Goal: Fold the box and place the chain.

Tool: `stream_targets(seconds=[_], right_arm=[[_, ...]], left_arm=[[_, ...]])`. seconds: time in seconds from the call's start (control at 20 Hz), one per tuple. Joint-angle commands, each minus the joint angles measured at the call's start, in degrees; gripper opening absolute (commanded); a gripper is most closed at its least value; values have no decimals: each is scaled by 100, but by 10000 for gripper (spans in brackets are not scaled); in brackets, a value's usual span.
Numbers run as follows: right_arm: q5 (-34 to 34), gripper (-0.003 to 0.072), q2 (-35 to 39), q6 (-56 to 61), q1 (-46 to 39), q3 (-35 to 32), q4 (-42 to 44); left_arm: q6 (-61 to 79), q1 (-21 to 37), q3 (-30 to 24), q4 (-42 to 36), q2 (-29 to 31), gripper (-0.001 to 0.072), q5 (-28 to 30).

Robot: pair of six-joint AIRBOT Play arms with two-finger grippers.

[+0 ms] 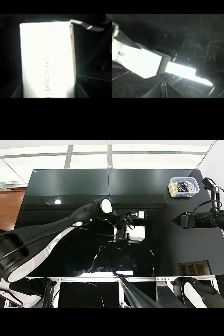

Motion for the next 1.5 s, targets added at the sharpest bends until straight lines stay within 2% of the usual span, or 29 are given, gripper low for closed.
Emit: stream_targets(seconds=[0.0, 0.05, 0.15, 0.25, 0.45, 0.6, 0.8, 0.95, 1.15, 1.3, 1.45], right_arm=[[-2, 56, 7, 13, 0, -2, 2], [-17, 56, 7, 15, 0, -2, 4], [-50, 56, 7, 26, 0, -2, 4], [-79, 56, 7, 96, 0, -2, 4], [-284, 56, 7, 195, 2, -2, 17], [-553, 56, 2, 278, 2, -2, 50], [-966, 56, 2, 299, 2, -4, 313], [-1257, 57, 2, 302, 2, -4, 481], [-1285, 57, 2, 463, 2, -4, 501], [-1285, 56, 2, 656, 2, -4, 501], [-1285, 56, 2, 715, 2, -11, 507]], left_arm=[[-870, -109, 57, 678, 13, 392, 223], [-1512, -33, 146, 894, 59, 348, 57], [-2428, 317, 271, 1329, 243, 348, -223], [-2905, 962, 284, 1733, 551, 348, -293], [-3840, 2962, 284, 2017, 994, 348, -286], [-4334, 4546, 295, 1893, 986, 349, -221], [-4468, 5842, 634, 1587, 673, 349, 15], [-4494, 6120, 1211, 1567, 142, 349, 81], [-4492, 6113, 2155, 1635, -719, 349, 155], [-4649, 6107, 2955, 2227, -1180, 349, 470], [-4852, 6144, 3438, 2446, -1556, 349, 415]])
